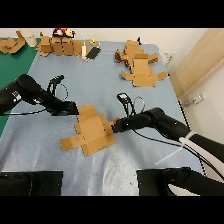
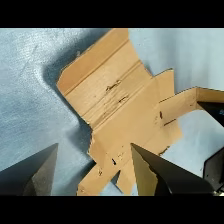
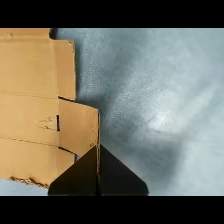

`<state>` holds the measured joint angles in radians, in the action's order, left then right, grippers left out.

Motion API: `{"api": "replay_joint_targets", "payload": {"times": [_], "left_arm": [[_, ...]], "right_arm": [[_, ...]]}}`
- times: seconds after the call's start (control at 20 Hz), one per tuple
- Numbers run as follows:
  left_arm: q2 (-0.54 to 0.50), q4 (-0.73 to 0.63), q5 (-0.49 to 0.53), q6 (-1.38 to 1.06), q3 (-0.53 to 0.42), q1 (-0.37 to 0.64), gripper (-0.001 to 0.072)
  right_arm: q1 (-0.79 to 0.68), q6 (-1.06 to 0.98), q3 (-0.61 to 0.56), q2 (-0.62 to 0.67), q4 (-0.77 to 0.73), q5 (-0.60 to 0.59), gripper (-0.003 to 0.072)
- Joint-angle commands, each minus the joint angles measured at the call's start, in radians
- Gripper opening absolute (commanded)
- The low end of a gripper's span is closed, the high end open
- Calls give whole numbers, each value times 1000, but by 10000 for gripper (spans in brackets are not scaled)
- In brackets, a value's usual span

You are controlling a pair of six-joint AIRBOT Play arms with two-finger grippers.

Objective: Fold the box.

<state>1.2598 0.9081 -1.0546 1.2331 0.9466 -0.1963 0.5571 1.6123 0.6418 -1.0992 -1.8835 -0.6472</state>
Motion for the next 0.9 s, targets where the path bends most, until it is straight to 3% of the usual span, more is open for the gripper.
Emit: {"api": "replay_joint_targets", "payload": {"times": [0.0,0.15,0.25,0.3,0.5,0.85], "left_arm": [[14,-60,8,-61,-42,37,693],[68,-218,-7,-167,-82,117,691],[117,-329,-37,-264,-87,136,571],[142,-349,-47,-280,-87,135,572],[208,-343,-90,-280,-90,136,573],[164,-335,-133,-283,-90,198,573]], "right_arm": [[1,-29,-130,66,-90,97,1],[56,-32,-182,82,-92,148,1],[119,-38,-188,87,-96,204,1],[153,-55,-188,92,-95,234,1],[198,-94,-188,120,-81,272,1],[197,-98,-188,121,-44,268,1]]}}
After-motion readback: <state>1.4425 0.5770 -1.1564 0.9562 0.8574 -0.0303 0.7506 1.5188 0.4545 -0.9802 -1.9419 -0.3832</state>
